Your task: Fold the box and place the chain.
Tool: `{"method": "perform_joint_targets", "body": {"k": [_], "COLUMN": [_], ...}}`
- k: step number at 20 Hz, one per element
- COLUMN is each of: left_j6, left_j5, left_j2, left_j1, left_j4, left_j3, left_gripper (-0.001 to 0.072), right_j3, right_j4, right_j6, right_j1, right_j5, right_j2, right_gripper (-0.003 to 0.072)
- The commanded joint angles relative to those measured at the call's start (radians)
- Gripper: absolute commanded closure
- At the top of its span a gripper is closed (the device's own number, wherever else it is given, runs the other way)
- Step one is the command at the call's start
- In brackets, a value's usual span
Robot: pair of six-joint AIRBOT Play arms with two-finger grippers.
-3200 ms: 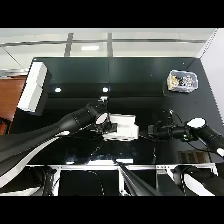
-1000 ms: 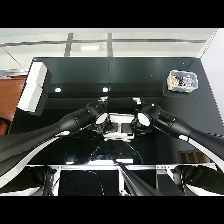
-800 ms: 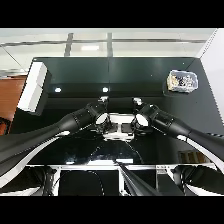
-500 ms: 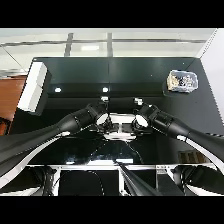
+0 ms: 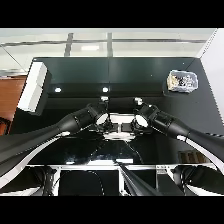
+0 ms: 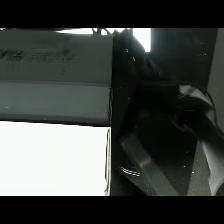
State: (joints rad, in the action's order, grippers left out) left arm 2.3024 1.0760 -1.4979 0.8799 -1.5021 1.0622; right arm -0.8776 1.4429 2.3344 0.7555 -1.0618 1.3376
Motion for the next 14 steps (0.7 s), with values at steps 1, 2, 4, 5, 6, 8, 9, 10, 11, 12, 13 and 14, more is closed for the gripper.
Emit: {"method": "perform_joint_targets", "body": {"k": [1, 2, 4, 5, 6, 8, 9, 10, 11, 12, 13, 14], "left_j6": [-0.002, -0.002, -0.002, -0.002, -0.002, -0.002, -0.002, -0.002, -0.002, -0.002, -0.002, -0.002], "left_j5": [-0.002, -0.002, -0.002, -0.001, -0.002, -0.003, -0.005, -0.005, -0.005, -0.005, -0.007, -0.008], "left_j2": [0.000, 0.000, 0.000, 0.000, 0.000, 0.000, 0.000, 0.000, 0.000, 0.000, 0.000, 0.000], "left_j1": [-0.001, -0.001, -0.001, -0.001, -0.001, -0.001, -0.001, -0.001, -0.001, -0.001, -0.001, -0.001], "left_j4": [0.000, 0.000, 0.000, 0.000, 0.000, 0.000, 0.000, 0.000, 0.000, 0.000, 0.000, 0.000], "left_j3": [0.000, 0.000, 0.000, 0.000, 0.000, 0.000, 0.000, 0.000, 0.000, 0.000, 0.000, 0.000], "left_gripper": [0.0685, 0.0685, 0.0686, 0.0685, 0.0685, 0.0686, 0.0685, 0.0685, 0.0685, 0.0686, 0.0686, 0.0685], "right_j3": [-0.002, -0.009, -0.041, -0.061, -0.082, -0.129, -0.149, -0.156, -0.156, -0.155, -0.154, -0.150], "right_j4": [-0.006, -0.005, -0.005, -0.002, -0.002, 0.054, 0.102, 0.172, 0.272, 0.394, 0.546, 0.679], "right_j6": [-0.002, -0.006, -0.056, -0.092, -0.122, -0.138, -0.152, -0.154, -0.154, -0.154, -0.155, -0.167], "right_j1": [0.001, 0.001, 0.001, 0.001, 0.001, -0.003, -0.003, -0.003, -0.008, -0.018, -0.037, -0.065], "right_j5": [0.011, 0.003, -0.026, -0.047, -0.076, -0.142, -0.172, -0.202, -0.239, -0.281, -0.332, -0.353], "right_j2": [0.000, 0.000, -0.012, -0.031, -0.059, -0.156, -0.221, -0.288, -0.361, -0.417, -0.461, -0.486], "right_gripper": [0.0666, 0.0521, 0.0370, 0.0370, 0.0371, 0.0371, 0.0372, 0.0371, 0.0371, 0.0372, 0.0372, 0.0371]}}
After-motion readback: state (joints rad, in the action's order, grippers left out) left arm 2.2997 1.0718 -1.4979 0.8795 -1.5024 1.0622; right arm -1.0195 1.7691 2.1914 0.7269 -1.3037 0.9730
